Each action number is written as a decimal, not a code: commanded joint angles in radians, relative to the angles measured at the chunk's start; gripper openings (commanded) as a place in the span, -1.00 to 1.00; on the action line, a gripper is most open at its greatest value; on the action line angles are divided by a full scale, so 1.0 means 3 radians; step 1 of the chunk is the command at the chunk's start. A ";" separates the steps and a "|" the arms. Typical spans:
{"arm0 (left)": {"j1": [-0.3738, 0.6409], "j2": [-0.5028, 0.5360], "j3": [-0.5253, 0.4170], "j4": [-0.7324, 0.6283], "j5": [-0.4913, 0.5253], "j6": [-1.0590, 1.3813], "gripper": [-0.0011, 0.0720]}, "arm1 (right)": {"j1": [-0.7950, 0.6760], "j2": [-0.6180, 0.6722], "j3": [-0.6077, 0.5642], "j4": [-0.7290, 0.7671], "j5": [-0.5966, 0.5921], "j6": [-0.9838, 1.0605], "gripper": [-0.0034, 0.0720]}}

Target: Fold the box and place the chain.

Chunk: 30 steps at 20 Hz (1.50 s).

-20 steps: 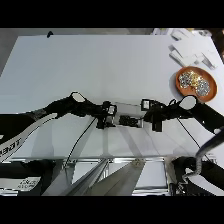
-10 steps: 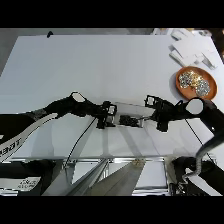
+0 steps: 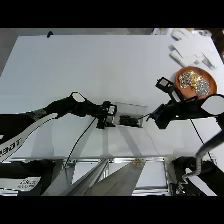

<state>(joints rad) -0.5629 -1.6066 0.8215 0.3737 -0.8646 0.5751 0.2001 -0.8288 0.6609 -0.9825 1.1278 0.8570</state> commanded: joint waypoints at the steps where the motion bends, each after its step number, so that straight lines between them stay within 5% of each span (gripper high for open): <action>1: 0.0001 0.0000 0.0003 0.0001 0.0000 0.0001 -0.77 | 0.0001 0.0015 0.0033 0.0804 -0.0312 0.0081 -0.87; 13: 0.0001 0.0000 0.0003 0.0001 0.0000 0.0001 -0.77 | 0.0669 -0.0575 0.0033 0.1108 -0.0969 -0.0181 -0.86; 18: 0.0001 0.0000 0.0003 0.0001 0.0000 0.0001 -0.77 | 0.0741 -0.0662 0.0038 0.1078 -0.0950 -0.0181 -0.41; 20: 0.0001 0.0000 0.0003 0.0001 0.0000 0.0001 -0.78 | 0.0739 -0.0655 0.0150 0.0999 -0.0675 -0.0181 -0.41; 22: 0.0001 0.0000 0.0003 0.0001 0.0000 0.0001 -0.78 | 0.0739 -0.0652 0.0394 0.0787 -0.0248 -0.0179 -0.45; 25: 0.0001 0.0000 0.0003 0.0001 0.0000 0.0001 -0.78 | 0.0738 -0.0652 0.0877 0.0289 0.0153 -0.0173 -0.87; 30: 0.0001 0.0000 0.0003 0.0001 0.0000 0.0001 -0.78 | 0.0678 -0.0697 0.1190 -0.0304 -0.0521 -0.0141 -0.87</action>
<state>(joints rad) -0.5629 -1.6066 0.8215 0.3740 -0.8650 0.5755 0.4156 -1.0279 0.9699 -0.9531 1.0687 0.8085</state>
